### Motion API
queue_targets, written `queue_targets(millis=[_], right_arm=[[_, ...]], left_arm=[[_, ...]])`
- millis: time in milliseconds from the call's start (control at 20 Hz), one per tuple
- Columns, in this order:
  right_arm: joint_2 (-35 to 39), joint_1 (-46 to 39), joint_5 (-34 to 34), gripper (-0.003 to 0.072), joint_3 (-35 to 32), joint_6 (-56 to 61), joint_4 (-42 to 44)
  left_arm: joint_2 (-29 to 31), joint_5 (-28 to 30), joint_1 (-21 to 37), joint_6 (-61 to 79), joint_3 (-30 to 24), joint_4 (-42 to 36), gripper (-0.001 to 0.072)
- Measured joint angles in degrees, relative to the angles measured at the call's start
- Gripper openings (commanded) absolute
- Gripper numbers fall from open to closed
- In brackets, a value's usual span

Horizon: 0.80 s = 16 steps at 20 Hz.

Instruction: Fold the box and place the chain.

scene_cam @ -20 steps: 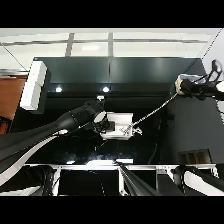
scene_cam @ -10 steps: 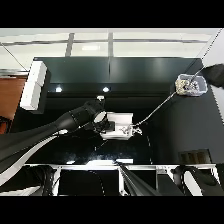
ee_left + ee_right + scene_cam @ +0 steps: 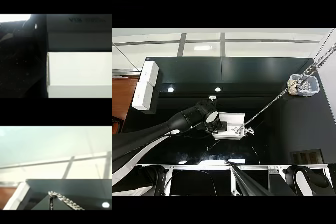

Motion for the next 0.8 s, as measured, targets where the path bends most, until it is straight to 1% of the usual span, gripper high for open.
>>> queue_targets(millis=[150, 250, 350, 450, 600, 800], right_arm=[[0.1, 0.0, 4.8, 0.0015, 0.4, -0.6, 1.6], [0.2, 0.0, 8.7, 0.0015, -0.5, -0.8, 2.0], [0.2, 0.0, 12.6, 0.0015, -3.4, -1.0, 1.4], [0.2, 0.3, 15.1, 0.0015, -8.1, -1.0, 1.2], [0.2, 3.0, 14.9, 0.0014, -16.6, -1.1, 3.2], [-2.0, 10.7, 9.7, 0.0015, -25.6, -1.2, 4.5]], left_arm=[[0.0, 0.0, 0.0, 0.0, 0.0, 0.0, 0.0035], [0.0, 0.0, 0.0, 0.0, 0.0, 0.0, 0.0035], [0.0, 0.0, 0.0, 0.0, 0.0, 0.0, 0.0036], [0.0, 0.0, 0.0, 0.1, 0.0, 0.0, 0.0035], [0.0, 0.0, 0.0, 0.1, 0.0, 0.0, 0.0035], [0.0, 0.0, 0.0, 0.1, 0.0, 0.0, 0.0035]])
